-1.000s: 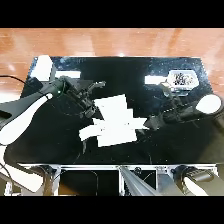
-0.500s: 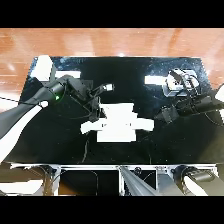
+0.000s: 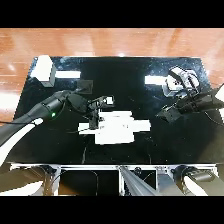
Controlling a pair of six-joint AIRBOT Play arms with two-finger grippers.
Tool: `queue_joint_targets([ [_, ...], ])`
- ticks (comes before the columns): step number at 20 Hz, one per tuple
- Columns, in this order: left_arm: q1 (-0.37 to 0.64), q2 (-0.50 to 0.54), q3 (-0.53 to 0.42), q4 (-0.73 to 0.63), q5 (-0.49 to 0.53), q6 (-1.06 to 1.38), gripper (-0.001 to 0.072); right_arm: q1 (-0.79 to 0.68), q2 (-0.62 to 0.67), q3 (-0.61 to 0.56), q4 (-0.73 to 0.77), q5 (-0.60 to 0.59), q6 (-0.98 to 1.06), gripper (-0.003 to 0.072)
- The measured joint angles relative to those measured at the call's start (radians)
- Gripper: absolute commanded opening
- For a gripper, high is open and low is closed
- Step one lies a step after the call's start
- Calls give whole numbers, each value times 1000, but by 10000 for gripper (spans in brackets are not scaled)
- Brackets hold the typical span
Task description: Fold the box and place the chain.
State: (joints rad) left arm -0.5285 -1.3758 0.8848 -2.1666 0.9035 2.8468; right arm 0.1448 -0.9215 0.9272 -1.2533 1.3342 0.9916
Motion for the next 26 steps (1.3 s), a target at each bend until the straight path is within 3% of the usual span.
queue_joint_targets([
  [5,-2,6,-56,2,-110,-5,22,0,-2,-43,0,-17,-52,712],
  [13,-3,2,-69,-66,-143,0,21,0,-4,-128,21,-104,-96,712],
  [21,-3,2,-69,-87,-71,124,20,0,-18,-280,200,-256,-535,712],
  [26,-3,2,-69,-77,-9,149,20,31,-27,-325,230,-255,-672,712],
])
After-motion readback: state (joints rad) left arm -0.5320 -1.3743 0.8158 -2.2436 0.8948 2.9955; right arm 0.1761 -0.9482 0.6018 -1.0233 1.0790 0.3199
